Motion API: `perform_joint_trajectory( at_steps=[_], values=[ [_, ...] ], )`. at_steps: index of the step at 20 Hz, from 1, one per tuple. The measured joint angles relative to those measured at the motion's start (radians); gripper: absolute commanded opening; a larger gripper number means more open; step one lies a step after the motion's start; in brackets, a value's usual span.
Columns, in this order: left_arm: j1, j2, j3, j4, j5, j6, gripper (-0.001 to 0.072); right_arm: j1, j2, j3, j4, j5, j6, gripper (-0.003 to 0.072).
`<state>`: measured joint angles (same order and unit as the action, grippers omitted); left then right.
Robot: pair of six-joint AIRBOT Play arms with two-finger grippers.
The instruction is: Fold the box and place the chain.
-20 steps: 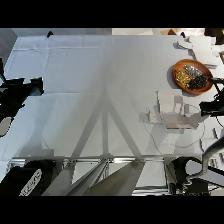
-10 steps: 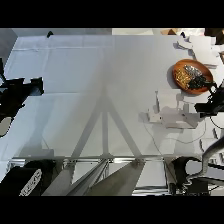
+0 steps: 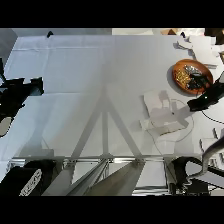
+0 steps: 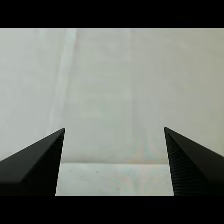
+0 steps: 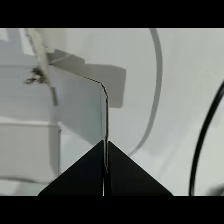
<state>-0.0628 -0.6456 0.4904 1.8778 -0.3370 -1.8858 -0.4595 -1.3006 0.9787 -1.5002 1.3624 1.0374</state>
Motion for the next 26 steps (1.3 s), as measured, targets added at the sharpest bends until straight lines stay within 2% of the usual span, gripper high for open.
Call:
perform_joint_trajectory(
  at_steps=[5,9,13,20,23,26],
  values=[
    [0.000,0.000,0.000,0.000,0.000,0.000,0.0696,0.085,0.040,0.000,0.348,-0.016,-0.107,0.0009],
    [0.000,0.000,0.000,0.000,0.000,0.000,0.0696,0.200,0.048,-0.014,0.544,-0.141,-0.138,0.0009],
    [0.000,0.000,0.000,0.000,0.000,0.000,0.0696,0.313,0.049,-0.117,0.735,-0.354,-0.191,0.0009],
    [0.000,0.000,0.000,0.000,0.000,0.000,0.0696,0.545,0.049,-0.365,1.203,-0.824,-0.446,0.0009],
    [0.000,0.000,0.000,0.000,0.000,0.000,0.0696,0.643,0.048,-0.402,1.318,-0.990,-0.504,0.0007],
    [0.000,0.000,0.000,0.000,0.000,0.000,0.0696,0.701,0.032,-0.415,1.367,-1.092,-0.523,0.0007]
  ],
)
